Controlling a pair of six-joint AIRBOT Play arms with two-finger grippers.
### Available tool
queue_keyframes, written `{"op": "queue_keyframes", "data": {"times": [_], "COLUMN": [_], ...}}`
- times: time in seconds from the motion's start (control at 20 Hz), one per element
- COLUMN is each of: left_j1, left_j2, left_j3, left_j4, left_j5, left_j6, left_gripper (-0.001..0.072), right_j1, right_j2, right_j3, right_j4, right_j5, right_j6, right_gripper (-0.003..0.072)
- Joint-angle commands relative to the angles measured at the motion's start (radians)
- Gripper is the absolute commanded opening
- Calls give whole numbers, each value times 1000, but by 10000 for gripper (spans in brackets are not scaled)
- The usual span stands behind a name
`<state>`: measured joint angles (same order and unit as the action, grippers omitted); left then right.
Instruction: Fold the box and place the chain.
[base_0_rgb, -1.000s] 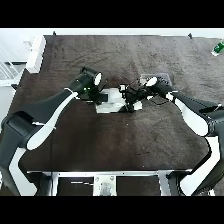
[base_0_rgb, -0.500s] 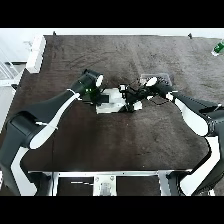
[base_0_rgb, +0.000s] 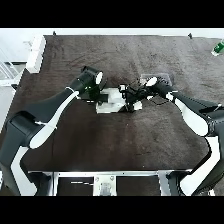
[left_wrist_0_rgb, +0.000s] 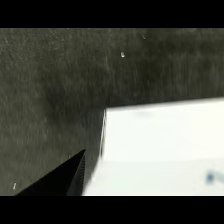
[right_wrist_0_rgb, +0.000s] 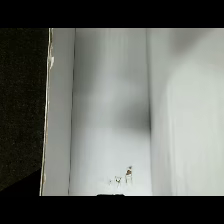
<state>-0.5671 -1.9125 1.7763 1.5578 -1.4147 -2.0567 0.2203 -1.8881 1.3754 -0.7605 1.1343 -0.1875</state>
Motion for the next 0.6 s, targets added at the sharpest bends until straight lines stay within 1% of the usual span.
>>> {"op": "queue_keyframes", "data": {"times": [0.0,0.1,0.2,0.3,0.4,0.45,0.55], "left_j1": [2,2,2,2,2,2,2], "left_j2": [4,4,6,6,8,30,101], "left_j3": [62,95,133,193,274,289,285], "left_j4": [7,11,15,38,69,92,168], "left_j5": [-126,-196,-245,-313,-390,-399,-391], "left_j6": [64,92,114,141,169,181,185], "left_gripper": [319,319,318,318,318,318,318], "right_j1": [1,1,1,1,1,1,1], "right_j2": [-1,-1,-1,-1,-1,-1,-1], "right_j3": [0,0,0,0,0,0,0], "right_j4": [0,0,0,0,0,0,0], "right_j5": [0,0,0,0,0,0,0], "right_j6": [0,0,0,0,0,0,0], "right_gripper": [495,495,495,495,495,495,495]}}
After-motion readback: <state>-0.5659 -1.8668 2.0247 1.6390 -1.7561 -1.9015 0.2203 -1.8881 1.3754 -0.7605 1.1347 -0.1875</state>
